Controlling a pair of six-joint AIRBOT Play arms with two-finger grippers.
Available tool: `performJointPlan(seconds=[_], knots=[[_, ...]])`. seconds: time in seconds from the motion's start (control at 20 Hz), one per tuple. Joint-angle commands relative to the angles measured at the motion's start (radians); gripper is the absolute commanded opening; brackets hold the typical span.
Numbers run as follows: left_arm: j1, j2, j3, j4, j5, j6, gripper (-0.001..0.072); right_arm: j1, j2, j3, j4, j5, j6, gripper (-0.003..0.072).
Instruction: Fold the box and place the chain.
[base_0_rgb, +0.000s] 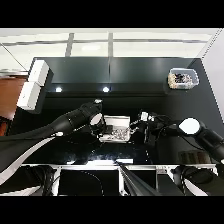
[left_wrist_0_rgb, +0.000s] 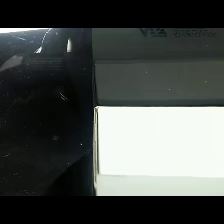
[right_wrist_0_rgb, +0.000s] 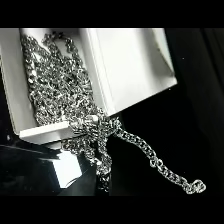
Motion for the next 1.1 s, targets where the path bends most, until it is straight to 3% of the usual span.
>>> performJointPlan(seconds=[0.0,0.45,0.7,0.85,1.05], knots=[[0.0,0.0,0.0,0.001,0.001,0.0,0.0029,-0.021,0.066,0.014,-0.005,0.102,0.119,0.0042],[0.0,0.0,0.0,0.0,0.0,0.0,0.0028,-0.019,0.066,0.163,0.011,0.241,0.284,0.0043],[0.0,0.0,0.0,0.0,0.0,0.0,0.0029,0.008,0.066,0.201,0.247,0.232,0.304,0.0043],[0.0,0.0,0.0,0.0,-0.001,0.0,0.0029,0.026,0.066,0.284,0.369,0.241,0.305,0.0043],[0.0,0.0,0.0,0.0,-0.001,0.0,0.0029,0.027,0.065,0.428,0.393,0.241,0.35,0.0043]])
